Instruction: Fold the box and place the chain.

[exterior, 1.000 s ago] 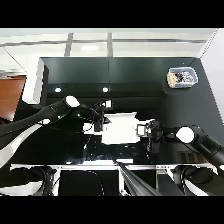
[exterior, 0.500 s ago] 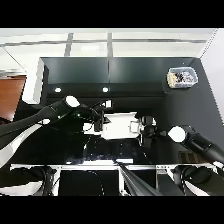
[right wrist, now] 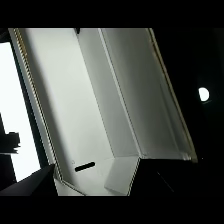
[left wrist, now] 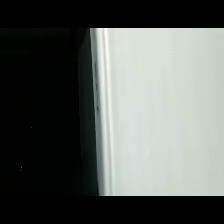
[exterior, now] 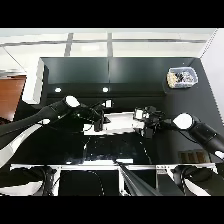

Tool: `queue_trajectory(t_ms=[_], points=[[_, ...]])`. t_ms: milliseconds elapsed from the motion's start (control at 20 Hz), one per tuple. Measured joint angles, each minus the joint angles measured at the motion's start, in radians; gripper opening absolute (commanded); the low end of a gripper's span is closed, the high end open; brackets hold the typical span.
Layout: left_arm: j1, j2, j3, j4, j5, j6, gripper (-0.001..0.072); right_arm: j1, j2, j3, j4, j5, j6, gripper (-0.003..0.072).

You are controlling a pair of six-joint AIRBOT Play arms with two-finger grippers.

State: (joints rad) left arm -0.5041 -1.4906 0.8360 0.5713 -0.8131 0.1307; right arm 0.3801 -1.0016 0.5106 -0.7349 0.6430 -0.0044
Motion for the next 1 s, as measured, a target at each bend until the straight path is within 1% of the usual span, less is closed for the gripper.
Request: queue_trajectory(t_ms=[200, 400, 600, 800, 1000], points=[[0.0, 0.0, 0.0, 0.0, 0.0, 0.0, 0.0025, -0.032, -0.044, 0.003, 0.136, 0.006, -0.157, 0.0708], [-0.002, 0.0, 0.008, 0.001, -0.001, 0.041, 0.0025, -0.085, -0.062, 0.0, 0.225, 0.082, -0.238, 0.0708], [-0.003, 0.0, 0.024, 0.015, 0.013, 0.074, 0.0025, -0.085, -0.075, -0.032, 0.257, 0.12, -0.27, 0.0708], [-0.004, -0.004, 0.029, 0.022, 0.021, 0.081, 0.0025, -0.076, -0.087, -0.068, 0.266, 0.106, -0.313, 0.0708], [-0.004, -0.006, 0.031, 0.024, 0.024, 0.081, 0.0025, -0.074, -0.117, -0.079, 0.282, 0.088, -0.363, 0.0708]])
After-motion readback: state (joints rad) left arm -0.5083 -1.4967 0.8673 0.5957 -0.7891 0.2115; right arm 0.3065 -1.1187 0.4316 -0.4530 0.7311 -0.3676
